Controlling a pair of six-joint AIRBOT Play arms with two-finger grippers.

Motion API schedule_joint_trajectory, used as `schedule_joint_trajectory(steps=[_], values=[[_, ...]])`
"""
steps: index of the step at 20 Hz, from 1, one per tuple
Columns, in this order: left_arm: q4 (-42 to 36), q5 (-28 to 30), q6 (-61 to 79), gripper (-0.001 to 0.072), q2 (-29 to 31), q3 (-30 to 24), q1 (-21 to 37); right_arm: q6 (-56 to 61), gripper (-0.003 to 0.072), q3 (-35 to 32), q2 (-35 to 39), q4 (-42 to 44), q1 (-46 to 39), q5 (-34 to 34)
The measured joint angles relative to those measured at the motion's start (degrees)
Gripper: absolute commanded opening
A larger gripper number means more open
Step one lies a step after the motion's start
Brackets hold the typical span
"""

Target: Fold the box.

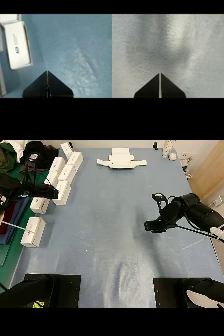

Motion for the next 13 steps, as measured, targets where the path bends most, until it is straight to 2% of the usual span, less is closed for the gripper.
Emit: schedule_joint_trajectory(steps=[4, 6, 9, 13], values=[[-0.2, -13.0, -7.2, 0.0016, 3.3, -0.3, -6.0, 0.0, 0.0038, 0.0, 0.0, 0.0, 0.0, 0.0], [-0.2, -16.9, -10.9, 0.0017, 3.9, -1.3, -10.3, 0.0, 0.0038, 0.0, 0.0, 0.0, 0.0, 0.0], [-0.2, -18.3, -13.8, 0.0017, 4.0, -3.4, -16.7, 0.0, 0.0038, 0.0, 0.0, 0.0, 0.0, 0.0], [-0.2, -18.4, -15.4, 0.0017, 3.5, -4.6, -22.4, 0.0, 0.0038, 0.0, 0.0, 0.0, 0.0, 0.0]])
